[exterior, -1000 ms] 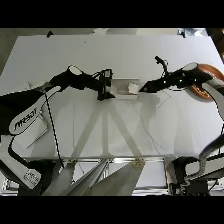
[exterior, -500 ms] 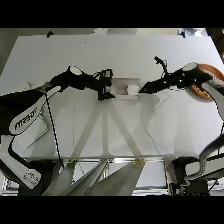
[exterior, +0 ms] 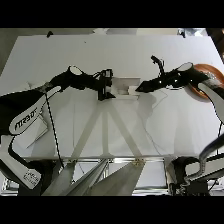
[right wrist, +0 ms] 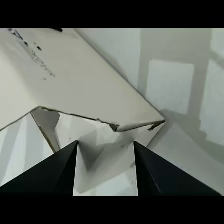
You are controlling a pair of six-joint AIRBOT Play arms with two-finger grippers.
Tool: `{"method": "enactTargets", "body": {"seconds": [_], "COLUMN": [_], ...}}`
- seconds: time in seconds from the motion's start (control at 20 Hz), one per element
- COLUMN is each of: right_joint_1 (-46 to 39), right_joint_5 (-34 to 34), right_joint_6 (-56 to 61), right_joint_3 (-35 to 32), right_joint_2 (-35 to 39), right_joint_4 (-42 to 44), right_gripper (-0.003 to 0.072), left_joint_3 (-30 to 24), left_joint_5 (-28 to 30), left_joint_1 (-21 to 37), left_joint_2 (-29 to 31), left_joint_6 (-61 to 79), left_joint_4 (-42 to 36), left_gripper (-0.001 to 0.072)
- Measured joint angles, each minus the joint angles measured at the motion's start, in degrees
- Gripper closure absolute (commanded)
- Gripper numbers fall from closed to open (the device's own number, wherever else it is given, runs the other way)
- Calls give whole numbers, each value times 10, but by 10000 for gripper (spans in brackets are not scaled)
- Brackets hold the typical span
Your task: Fold the box and place the chain.
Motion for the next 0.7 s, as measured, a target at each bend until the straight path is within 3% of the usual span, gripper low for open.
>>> {"method": "enactTargets", "body": {"seconds": [0.7], "right_joint_1": [59], "right_joint_5": [-68], "right_joint_6": [83], "right_joint_3": [1], "right_joint_2": [35], "right_joint_4": [-91], "right_gripper": [296], "left_joint_3": [0], "left_joint_5": [-1], "left_joint_1": [0], "left_joint_2": [0], "left_joint_6": [0], "left_joint_4": [0], "left_gripper": [288]}}
